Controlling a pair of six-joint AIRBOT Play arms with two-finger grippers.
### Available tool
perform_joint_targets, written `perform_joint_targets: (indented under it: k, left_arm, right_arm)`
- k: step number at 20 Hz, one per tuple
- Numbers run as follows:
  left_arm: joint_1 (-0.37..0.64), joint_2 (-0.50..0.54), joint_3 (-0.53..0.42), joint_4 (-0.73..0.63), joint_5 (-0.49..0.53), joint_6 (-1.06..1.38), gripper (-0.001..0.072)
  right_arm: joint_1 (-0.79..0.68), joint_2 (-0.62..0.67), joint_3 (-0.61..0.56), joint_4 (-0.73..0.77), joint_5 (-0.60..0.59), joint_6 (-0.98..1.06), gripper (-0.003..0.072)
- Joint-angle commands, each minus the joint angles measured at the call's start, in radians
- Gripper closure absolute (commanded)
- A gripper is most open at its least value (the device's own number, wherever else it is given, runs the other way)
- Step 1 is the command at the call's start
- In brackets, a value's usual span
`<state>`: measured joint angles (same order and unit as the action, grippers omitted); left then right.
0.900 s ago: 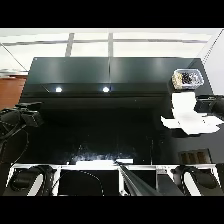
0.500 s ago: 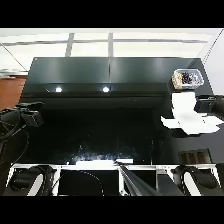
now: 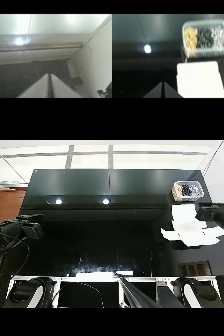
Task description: Fold the box and place the chain.
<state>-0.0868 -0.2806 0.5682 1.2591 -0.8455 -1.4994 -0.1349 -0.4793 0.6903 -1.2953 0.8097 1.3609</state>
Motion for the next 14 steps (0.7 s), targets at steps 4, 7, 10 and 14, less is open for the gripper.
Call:
perform_joint_targets:
  k: [4,7,10,14]
  left_arm:
    - [0.001,-0.098,0.000,-0.080,0.053,-0.014,-0.0001]
    - [0.000,-0.167,0.000,-0.142,0.053,-0.012,-0.0001]
    - [0.000,-0.194,0.000,-0.146,0.053,-0.010,-0.0001]
    - [0.001,-0.195,0.000,-0.145,0.055,-0.006,0.0000]
  right_arm:
    - [-0.010,-0.019,0.000,-0.032,-0.108,0.060,-0.0034]
    - [-0.174,-0.140,0.002,-0.572,-0.101,0.497,-0.0032]
    - [-0.534,-0.334,0.045,-0.521,-0.132,0.573,-0.0032]
    - [-0.962,-0.569,0.179,0.071,0.021,0.251,-0.0032]
